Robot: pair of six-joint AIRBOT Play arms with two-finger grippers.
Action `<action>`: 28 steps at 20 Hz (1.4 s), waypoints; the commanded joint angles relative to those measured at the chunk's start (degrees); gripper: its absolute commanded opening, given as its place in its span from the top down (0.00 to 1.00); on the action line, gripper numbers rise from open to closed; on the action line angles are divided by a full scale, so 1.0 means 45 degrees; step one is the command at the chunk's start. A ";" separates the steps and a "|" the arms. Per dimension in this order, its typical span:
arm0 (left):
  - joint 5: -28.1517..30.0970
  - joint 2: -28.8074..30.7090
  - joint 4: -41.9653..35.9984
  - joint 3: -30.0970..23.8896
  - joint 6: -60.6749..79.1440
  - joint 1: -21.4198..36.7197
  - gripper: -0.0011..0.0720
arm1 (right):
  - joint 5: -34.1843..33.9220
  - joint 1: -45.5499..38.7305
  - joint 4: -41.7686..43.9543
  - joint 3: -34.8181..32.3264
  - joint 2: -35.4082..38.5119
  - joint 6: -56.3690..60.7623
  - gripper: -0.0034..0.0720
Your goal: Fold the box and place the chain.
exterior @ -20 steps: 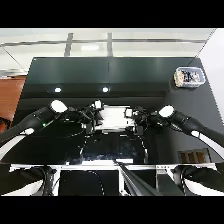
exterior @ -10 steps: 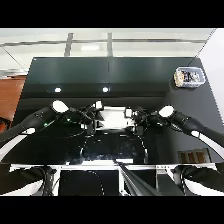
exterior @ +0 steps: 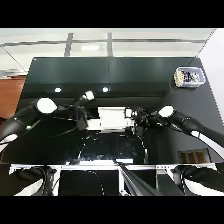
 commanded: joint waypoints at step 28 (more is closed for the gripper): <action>-0.3682 -0.3847 -0.5178 -0.0301 -0.7334 0.3167 0.29 | -0.0005 0.0005 -0.0005 0.0010 -0.0010 0.0005 0.33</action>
